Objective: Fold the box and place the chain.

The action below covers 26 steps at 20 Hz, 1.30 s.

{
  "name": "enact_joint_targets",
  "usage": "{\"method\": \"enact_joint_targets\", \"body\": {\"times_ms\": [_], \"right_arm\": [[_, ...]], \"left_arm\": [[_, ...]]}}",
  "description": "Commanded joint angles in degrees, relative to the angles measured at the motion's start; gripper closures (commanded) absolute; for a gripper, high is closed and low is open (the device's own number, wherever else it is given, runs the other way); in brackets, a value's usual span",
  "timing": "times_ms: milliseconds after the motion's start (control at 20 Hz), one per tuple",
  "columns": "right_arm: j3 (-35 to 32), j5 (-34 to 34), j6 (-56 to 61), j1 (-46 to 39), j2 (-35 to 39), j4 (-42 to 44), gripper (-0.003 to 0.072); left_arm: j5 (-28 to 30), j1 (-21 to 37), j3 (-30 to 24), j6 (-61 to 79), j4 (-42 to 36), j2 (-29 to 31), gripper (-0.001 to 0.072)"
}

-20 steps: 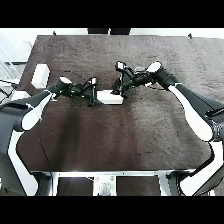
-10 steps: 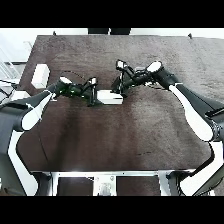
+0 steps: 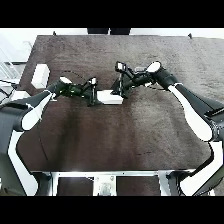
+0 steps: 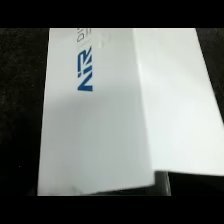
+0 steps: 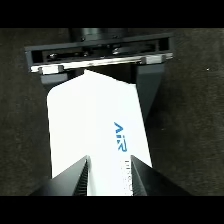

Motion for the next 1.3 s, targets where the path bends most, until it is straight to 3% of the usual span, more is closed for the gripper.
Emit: {"method": "enact_joint_targets", "body": {"times_ms": [0,400,850,1000,1250], "right_arm": [[-0.87,1.20,-0.22,0.02,0.00,-0.33,0.0385],[-0.98,5.75,0.24,0.02,1.44,-0.04,0.0384],[-0.98,0.90,0.28,0.20,-0.09,-0.13,0.0382],[-0.98,0.90,0.28,0.26,-0.57,-0.13,0.0316],[-0.98,-0.07,-1.44,0.26,-0.55,-0.09,0.0321]], "left_arm": [[-0.02,-0.02,0.00,-0.17,-0.02,0.02,0.0308],[-0.02,-0.02,0.02,-0.17,-0.02,0.02,0.0308],[-0.02,-0.02,0.02,-0.17,-0.02,0.02,0.0308],[-0.02,-0.02,0.02,-0.17,-0.04,0.02,0.0309],[0.00,-0.02,0.02,-0.17,-0.02,0.02,0.0308]]}}
